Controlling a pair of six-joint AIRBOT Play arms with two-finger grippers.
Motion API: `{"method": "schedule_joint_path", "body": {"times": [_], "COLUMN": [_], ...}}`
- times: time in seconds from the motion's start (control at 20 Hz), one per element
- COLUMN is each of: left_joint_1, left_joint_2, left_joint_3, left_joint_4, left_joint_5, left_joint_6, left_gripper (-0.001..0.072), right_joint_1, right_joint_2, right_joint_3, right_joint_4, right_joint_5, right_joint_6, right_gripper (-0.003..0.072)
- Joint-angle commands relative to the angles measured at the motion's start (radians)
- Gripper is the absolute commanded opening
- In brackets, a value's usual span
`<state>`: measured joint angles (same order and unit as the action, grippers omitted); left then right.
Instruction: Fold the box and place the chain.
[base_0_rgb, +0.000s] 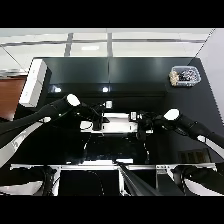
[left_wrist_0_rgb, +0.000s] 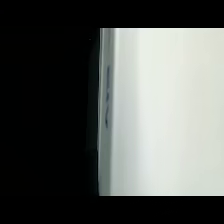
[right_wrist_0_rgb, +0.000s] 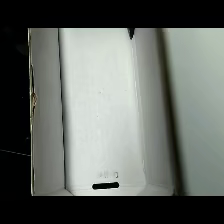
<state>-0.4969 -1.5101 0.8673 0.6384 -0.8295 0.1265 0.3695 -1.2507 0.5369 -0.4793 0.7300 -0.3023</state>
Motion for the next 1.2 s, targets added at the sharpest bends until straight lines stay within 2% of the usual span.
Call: {"method": "schedule_joint_path", "body": {"times": [0.0,1.15], "left_joint_1": [-0.002,-0.002], "left_joint_2": [-0.001,-0.001], "left_joint_3": [0.001,0.001], "left_joint_4": [0.0,0.0], "left_joint_5": [0.002,0.002], "left_joint_6": [0.0,0.0], "left_gripper": [0.0026,0.0026], "right_joint_1": [0.001,0.026], "right_joint_2": [-0.002,-0.03], "right_joint_3": [0.0,0.026], "right_joint_4": [-0.019,-0.094], "right_joint_5": [-0.001,-0.035], "right_joint_6": [0.021,0.13], "right_gripper": [0.0711,0.0712]}}
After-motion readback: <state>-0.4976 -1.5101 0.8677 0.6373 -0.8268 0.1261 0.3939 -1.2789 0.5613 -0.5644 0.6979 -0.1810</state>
